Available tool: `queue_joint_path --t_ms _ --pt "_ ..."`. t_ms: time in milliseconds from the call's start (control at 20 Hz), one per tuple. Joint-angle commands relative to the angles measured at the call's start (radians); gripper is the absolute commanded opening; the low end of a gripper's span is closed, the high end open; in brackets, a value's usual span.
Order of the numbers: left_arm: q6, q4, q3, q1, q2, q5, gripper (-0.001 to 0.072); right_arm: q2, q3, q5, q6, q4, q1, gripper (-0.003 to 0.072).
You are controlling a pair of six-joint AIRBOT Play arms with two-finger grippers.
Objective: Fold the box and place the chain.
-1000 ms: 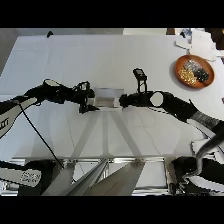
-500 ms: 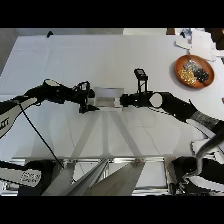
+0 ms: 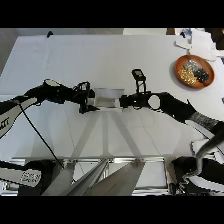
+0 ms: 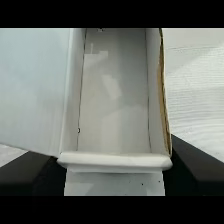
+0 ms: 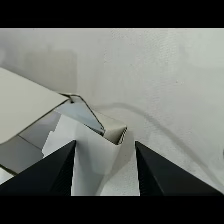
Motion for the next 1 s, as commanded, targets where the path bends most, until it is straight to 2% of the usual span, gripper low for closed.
queue_joint_path --t_ms 0,250,450,700,950 --pt "0.000 0.000 0.001 0.000 0.000 0.002 0.0395 -0.001 0.002 0.034 0.073 -0.074 0.002 0.0368" --pt "0.000 0.000 0.001 0.000 0.000 0.002 0.0395 -0.001 0.034 0.079 0.080 -0.060 0.002 0.0367" --pt "0.000 0.000 0.001 0.000 0.000 0.002 0.0395 -0.001 0.085 0.084 0.081 -0.043 0.002 0.0334" --pt "0.000 0.000 0.001 0.000 0.000 0.002 0.0395 -0.037 0.087 0.161 0.080 -0.043 0.002 0.0341" --pt "0.000 0.000 0.001 0.000 0.000 0.002 0.0395 -0.042 0.087 0.146 0.081 -0.043 0.002 0.0340"
